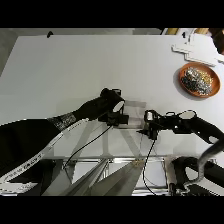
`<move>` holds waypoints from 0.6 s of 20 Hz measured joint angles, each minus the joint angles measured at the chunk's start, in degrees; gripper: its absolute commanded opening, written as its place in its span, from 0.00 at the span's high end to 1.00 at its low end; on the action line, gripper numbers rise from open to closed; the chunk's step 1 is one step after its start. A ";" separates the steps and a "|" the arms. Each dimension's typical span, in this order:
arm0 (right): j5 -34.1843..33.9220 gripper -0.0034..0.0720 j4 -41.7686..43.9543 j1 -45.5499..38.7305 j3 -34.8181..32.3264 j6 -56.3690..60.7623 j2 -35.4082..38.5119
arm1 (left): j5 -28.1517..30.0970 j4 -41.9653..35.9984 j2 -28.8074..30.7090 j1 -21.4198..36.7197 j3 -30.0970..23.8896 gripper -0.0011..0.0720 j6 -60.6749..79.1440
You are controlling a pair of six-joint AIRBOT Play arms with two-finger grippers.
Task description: Fold the box and place the chain.
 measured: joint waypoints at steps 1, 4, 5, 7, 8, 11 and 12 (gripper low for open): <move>-0.02 0.41 0.00 0.00 0.00 -0.09 0.00 | 0.04 -0.42 -0.15 -0.02 0.00 0.85 0.13; -0.07 0.41 -0.26 -0.07 0.02 -0.50 0.04 | -0.09 -1.20 -0.13 0.09 -0.17 0.61 0.63; -0.07 0.41 -0.24 -0.07 0.02 -0.44 0.04 | 0.02 -1.73 0.26 0.24 -0.17 0.61 1.09; -0.13 0.41 -0.11 -0.04 0.02 -0.26 0.04 | 0.63 -2.95 1.88 0.87 -0.11 0.61 3.17; -0.13 0.41 -0.11 -0.04 0.02 -0.24 0.04 | 0.37 -2.27 2.86 1.49 -0.13 0.61 4.61; -0.11 0.41 -0.09 -0.07 0.02 -0.15 0.04 | -0.70 -2.80 7.23 3.45 -0.13 0.61 11.43; -0.11 0.41 -0.09 -0.04 0.02 -0.13 0.04 | -1.73 -2.73 8.94 4.28 -0.11 0.61 13.73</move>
